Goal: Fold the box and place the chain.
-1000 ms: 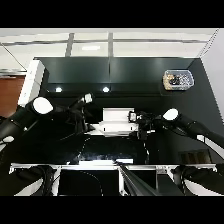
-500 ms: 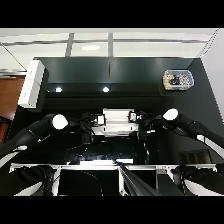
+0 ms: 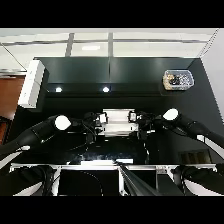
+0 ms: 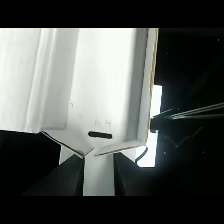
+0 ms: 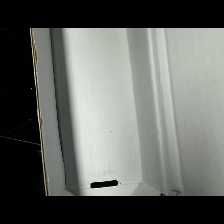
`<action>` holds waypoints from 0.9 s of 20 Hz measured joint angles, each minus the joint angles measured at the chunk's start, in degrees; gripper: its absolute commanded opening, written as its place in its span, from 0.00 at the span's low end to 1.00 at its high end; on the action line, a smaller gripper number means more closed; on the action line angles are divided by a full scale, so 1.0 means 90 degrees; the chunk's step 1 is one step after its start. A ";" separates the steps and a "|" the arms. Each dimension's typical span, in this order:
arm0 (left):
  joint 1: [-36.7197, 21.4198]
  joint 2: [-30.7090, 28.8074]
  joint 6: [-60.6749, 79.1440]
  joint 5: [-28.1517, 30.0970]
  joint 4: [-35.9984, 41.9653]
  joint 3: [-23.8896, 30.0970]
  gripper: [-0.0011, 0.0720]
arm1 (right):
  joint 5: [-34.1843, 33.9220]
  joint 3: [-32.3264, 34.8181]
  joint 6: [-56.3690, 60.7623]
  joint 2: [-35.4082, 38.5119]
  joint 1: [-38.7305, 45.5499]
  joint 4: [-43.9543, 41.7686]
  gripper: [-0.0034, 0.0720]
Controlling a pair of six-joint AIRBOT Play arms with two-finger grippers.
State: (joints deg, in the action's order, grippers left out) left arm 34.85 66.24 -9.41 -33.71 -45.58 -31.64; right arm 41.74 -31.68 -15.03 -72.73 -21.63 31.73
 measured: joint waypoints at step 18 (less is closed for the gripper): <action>0.0138 0.0505 0.0668 0.0034 0.1814 -0.0170 0.54 | 0.0000 0.0000 0.0000 0.0000 0.0000 0.0002 0.68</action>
State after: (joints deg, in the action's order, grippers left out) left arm 36.10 70.78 -3.40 -33.41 -29.26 -33.17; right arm 41.74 -31.68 -15.03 -72.73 -21.63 31.75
